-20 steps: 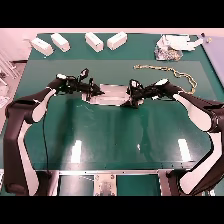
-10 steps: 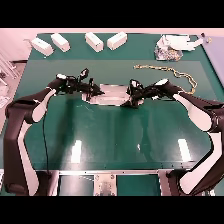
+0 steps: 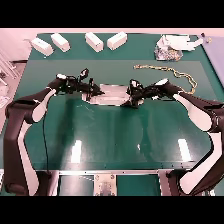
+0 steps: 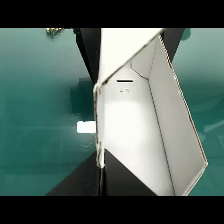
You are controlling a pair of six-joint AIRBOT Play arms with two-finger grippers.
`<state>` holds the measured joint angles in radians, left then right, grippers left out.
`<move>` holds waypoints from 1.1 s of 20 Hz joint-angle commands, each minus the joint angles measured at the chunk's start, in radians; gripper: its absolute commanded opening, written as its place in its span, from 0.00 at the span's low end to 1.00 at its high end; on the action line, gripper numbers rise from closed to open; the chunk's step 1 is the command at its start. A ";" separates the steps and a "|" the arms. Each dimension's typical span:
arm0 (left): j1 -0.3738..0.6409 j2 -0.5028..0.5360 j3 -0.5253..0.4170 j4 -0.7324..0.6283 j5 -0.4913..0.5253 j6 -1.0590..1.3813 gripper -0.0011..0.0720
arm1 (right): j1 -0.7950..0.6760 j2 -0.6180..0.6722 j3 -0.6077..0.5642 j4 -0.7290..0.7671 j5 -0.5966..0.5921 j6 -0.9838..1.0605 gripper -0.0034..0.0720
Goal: Fold the box and place the chain.
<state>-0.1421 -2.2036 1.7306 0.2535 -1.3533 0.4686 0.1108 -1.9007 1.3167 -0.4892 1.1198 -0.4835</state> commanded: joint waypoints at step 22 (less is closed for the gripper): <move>0.000 0.002 0.000 -0.041 -0.020 0.003 0.53 | 0.000 0.000 0.000 0.000 0.000 0.000 0.79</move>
<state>-0.1421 -2.2032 1.7306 0.2367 -1.3552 0.4706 0.1097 -1.9007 1.3167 -0.4915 1.1202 -0.4824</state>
